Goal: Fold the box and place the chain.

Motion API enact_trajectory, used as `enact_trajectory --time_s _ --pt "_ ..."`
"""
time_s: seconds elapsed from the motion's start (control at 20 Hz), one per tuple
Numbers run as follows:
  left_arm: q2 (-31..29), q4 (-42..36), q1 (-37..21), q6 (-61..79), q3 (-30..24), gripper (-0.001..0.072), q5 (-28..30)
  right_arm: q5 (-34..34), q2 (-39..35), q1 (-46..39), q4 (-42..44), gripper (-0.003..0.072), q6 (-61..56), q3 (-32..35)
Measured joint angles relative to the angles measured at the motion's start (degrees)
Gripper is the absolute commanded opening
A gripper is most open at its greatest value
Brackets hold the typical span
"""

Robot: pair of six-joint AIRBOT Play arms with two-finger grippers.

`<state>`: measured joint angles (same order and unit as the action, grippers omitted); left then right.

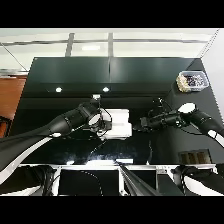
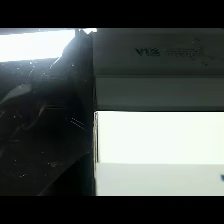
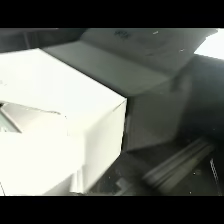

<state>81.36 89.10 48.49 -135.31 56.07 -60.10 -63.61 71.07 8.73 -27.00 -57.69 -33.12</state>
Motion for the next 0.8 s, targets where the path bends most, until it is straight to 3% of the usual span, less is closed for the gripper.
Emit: enact_trajectory --time_s 0.4,0.45,0.5,0.55,0.8 --pt "0.0 0.0 0.0 0.0 0.0 0.0025 0.0 2.0 0.0 6.1 -0.5 0.0605 -2.5 -2.1" --pt "0.0 0.0 0.0 0.0 0.0 0.0026 0.0 3.0 0.0 7.4 -0.6 0.0579 -3.6 -2.6" --pt "0.0 0.0 0.0 0.0 0.0 0.0026 0.0 4.1 0.0 8.7 -0.9 0.0495 -5.0 -3.3" --pt "0.0 0.0 0.0 0.0 0.0 0.0025 0.0 5.2 0.0 10.0 -1.6 0.0495 -7.0 -4.0" --pt "0.0 0.0 0.0 0.0 0.0 0.0026 0.0 10.4 0.1 16.6 -12.0 0.0495 -20.5 -8.3"
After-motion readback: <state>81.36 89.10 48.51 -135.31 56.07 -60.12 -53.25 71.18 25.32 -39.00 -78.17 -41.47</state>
